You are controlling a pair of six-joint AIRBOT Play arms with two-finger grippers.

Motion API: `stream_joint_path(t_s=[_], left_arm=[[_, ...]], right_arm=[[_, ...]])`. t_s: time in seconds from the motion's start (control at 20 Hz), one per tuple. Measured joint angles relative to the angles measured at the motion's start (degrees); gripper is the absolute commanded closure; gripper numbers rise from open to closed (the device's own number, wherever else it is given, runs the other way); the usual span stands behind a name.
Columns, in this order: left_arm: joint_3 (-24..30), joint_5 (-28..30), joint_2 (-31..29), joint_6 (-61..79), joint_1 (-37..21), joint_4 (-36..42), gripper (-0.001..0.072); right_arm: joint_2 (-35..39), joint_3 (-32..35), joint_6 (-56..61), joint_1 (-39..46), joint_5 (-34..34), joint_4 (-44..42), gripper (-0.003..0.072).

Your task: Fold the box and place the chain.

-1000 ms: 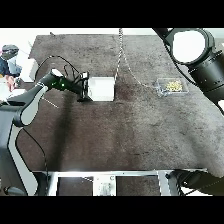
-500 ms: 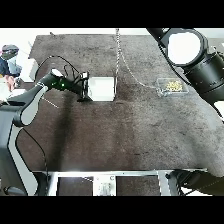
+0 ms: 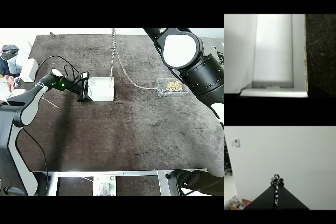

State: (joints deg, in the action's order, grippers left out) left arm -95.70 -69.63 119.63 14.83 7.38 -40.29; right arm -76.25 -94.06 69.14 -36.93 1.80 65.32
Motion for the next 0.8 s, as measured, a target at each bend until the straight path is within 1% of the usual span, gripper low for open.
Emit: stream_joint_path(t_s=[0.1, 0.2, 0.55, 0.8], left_arm=[[0.0, 0.0, 0.0, 0.0, 0.0, 0.0, 0.0365], [0.0, 0.0, 0.0, 0.0, 0.0, 0.0, 0.0366], [0.0, 0.0, 0.0, 0.0, 0.0, 0.0, 0.0365], [0.0, 0.0, 0.0, 0.0, 0.0, 0.0, 0.0365]], right_arm=[[-0.6, 0.0, 0.0, -0.1, -1.8, 0.0, 0.0677], [-1.8, 0.0, 0.0, 0.5, -5.8, 0.0, 0.0677], [-11.7, 0.2, 0.1, 2.6, -25.6, 0.2, 0.0677], [-16.3, 0.2, 4.2, 4.1, -33.1, 5.1, 0.0677]])
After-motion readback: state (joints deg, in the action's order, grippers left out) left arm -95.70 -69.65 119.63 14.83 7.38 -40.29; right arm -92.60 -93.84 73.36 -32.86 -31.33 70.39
